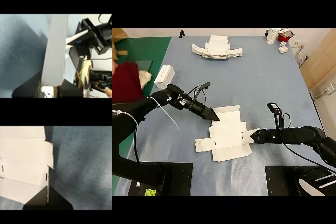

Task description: Fold the box.

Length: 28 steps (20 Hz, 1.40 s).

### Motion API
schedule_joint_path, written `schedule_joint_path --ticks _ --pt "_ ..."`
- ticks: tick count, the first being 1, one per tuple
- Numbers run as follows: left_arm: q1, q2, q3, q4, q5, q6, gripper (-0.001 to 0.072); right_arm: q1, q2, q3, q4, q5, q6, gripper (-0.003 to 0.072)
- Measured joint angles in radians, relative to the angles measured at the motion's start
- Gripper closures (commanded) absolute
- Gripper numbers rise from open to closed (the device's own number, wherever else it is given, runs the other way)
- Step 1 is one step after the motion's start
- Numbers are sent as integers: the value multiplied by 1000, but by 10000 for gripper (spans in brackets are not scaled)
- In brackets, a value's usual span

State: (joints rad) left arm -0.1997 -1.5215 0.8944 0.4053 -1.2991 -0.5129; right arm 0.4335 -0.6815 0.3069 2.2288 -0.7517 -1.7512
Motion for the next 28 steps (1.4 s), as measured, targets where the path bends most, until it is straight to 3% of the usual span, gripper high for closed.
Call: schedule_joint_path --ticks 5,6,7,16,17,18,19,23,26,28 --pt "-2 -5 7 47 -37 15 498 0 0 0 -5 -1 0 684" --pt "-8 -6 7 54 -40 15 619 0 0 0 -7 -1 0 684" --pt "-14 -6 7 56 -40 17 656 0 0 0 -7 -1 0 684" --pt "-58 -6 37 68 3 42 695 0 0 0 -8 1 1 681" --pt "-60 -7 40 68 1 43 695 0 0 0 -8 1 1 612" --pt "-61 -7 41 67 -2 43 695 0 0 0 -10 3 1 490" --pt "-61 -7 42 63 -5 46 696 0 0 0 -13 3 1 444" --pt "-63 -1 46 64 -10 102 699 0 0 8 -72 3 4 446" --pt "-63 36 47 62 19 183 700 -6 0 34 -236 1 72 441" --pt "-71 80 43 61 63 237 700 -11 0 61 -409 -3 200 222"
